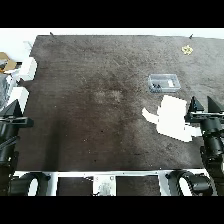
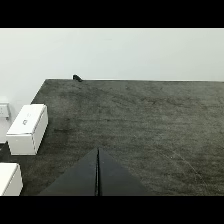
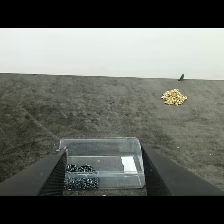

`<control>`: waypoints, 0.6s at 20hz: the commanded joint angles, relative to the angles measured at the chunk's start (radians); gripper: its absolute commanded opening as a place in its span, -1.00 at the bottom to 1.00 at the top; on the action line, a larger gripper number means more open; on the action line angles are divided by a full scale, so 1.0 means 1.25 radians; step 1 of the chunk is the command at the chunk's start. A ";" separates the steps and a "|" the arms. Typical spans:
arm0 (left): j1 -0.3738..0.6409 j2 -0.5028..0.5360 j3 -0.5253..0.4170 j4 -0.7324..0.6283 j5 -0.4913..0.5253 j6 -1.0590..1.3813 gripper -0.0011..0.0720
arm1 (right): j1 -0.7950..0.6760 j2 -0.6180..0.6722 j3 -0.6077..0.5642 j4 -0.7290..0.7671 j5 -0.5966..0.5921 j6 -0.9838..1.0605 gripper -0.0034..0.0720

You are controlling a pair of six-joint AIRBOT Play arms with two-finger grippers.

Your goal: Fold the box and place the chain.

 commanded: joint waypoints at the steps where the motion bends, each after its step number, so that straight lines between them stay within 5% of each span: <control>1: 0.000 0.001 0.000 0.000 0.000 0.000 -0.94 | 0.000 0.001 0.000 0.000 0.001 0.001 0.44; 12: 0.000 0.001 0.000 0.000 0.000 0.000 -0.94 | 0.000 -0.054 0.063 0.008 -0.001 0.007 0.44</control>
